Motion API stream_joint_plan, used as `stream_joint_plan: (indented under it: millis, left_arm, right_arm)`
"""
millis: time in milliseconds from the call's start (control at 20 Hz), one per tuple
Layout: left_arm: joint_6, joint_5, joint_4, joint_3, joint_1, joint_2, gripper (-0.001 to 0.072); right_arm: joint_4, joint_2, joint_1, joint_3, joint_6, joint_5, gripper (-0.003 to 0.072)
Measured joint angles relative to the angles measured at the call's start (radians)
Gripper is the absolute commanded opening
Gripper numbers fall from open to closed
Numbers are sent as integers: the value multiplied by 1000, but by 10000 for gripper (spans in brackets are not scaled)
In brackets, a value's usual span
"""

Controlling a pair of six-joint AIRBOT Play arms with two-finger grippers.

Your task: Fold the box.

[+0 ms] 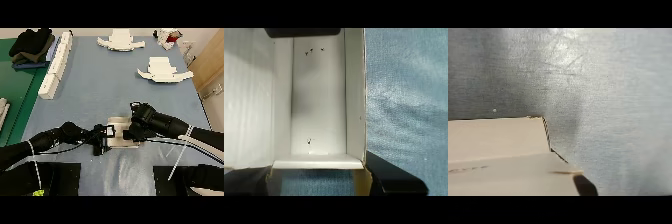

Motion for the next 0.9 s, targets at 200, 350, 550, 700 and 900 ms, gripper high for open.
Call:
stream_joint_plan:
  millis: [200,350,550,700,900]
  left_arm:
    - [3,0,0,0,0,0,446]
    - [7,0,2,0,0,0,446]
    - [7,1,2,0,0,0,446]
    - [5,1,2,0,0,0,446]
    - [4,1,1,0,0,0,446]
  right_arm:
    - [3,-2,3,0,3,0,3]
    - [16,-3,3,0,1,12,470]
    - [30,18,3,3,0,5,476]
    - [23,65,3,16,-2,-31,475]
    - [-17,167,-36,40,-25,-90,304]
